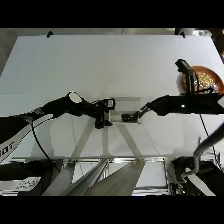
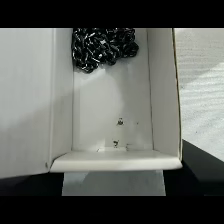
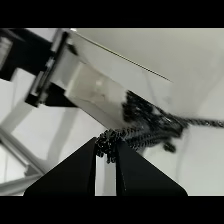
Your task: Fold the box and place the chain.
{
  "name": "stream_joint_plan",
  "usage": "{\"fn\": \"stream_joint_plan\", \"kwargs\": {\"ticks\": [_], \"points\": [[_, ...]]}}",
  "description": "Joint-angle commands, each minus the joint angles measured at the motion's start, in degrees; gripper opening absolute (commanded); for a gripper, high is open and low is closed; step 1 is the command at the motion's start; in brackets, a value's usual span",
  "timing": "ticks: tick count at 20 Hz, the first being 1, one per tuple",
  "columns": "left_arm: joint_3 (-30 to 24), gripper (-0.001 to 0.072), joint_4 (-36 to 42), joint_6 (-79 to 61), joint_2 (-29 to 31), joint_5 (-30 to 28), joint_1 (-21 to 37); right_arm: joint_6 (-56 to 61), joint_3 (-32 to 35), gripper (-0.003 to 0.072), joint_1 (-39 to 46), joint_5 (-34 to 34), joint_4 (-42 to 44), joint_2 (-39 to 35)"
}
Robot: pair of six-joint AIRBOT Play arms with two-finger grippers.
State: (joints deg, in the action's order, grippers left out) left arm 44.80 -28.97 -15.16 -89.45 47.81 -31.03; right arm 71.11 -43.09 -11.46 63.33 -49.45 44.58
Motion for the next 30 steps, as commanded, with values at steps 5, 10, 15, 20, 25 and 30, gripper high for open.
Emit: {"fn": "stream_joint_plan", "kwargs": {"ticks": [5,10,15,20,25,30], "points": [[0.04,0.045,0.0,-0.02,0.0,-0.02,0.04,0.59,0.02,0.0015,-10.03,-14.03,9.68,2.23],[0.04,0.045,0.0,-0.02,0.0,0.0,0.04,0.39,0.02,0.0016,-10.01,-15.19,13.16,2.23],[0.04,0.045,0.0,-0.02,0.0,-0.02,0.04,0.15,0.02,0.0015,-10.01,-16.81,18.51,2.23],[0.04,0.045,0.0,-0.02,0.0,0.0,0.04,0.42,0.02,0.0015,-10.01,-16.72,19.32,2.23],[0.04,0.045,0.0,-0.02,0.0,0.0,0.04,0.61,0.02,0.0015,-10.01,-17.59,21.79,2.25],[0.04,0.045,0.0,-0.02,0.0,0.0,0.04,0.35,0.02,0.0013,-10.03,-17.49,24.15,2.38]]}}
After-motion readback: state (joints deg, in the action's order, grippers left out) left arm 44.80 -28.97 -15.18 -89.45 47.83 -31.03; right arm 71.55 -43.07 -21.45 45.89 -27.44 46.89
